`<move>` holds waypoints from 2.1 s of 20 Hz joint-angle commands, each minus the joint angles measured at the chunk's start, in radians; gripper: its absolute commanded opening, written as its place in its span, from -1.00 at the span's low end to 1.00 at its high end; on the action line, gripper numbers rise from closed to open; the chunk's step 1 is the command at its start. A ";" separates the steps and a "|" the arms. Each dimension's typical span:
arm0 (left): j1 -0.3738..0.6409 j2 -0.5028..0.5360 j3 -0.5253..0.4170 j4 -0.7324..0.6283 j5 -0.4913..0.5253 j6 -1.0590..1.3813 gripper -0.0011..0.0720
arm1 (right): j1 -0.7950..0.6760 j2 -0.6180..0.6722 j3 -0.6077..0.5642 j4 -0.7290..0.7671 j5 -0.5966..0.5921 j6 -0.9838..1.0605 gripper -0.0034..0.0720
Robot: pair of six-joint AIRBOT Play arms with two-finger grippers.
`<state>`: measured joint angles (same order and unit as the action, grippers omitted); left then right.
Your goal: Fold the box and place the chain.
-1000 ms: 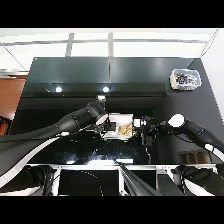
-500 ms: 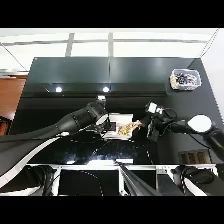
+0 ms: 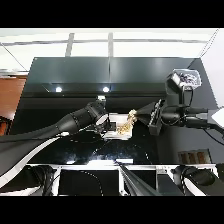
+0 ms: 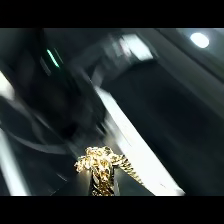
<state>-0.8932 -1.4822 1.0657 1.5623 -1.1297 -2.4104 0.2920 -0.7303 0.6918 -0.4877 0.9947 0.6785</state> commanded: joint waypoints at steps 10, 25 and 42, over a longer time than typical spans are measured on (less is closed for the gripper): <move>0.000 -0.001 0.000 -0.003 -0.001 0.001 -0.89 | 0.148 -0.232 -0.001 -0.148 -0.073 0.205 -0.86; 0.000 -0.001 0.000 -0.003 -0.001 0.001 -0.89 | -0.109 -0.214 -0.124 -0.505 0.001 -0.116 0.61; 0.000 -0.001 0.000 -0.003 0.000 0.001 -0.89 | 0.012 -0.322 -0.238 -0.018 -0.208 -0.909 0.56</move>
<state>-0.8932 -1.4822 1.0657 1.5589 -1.1309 -2.4096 0.2665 -1.0283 0.4545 -0.5461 0.7906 -0.1570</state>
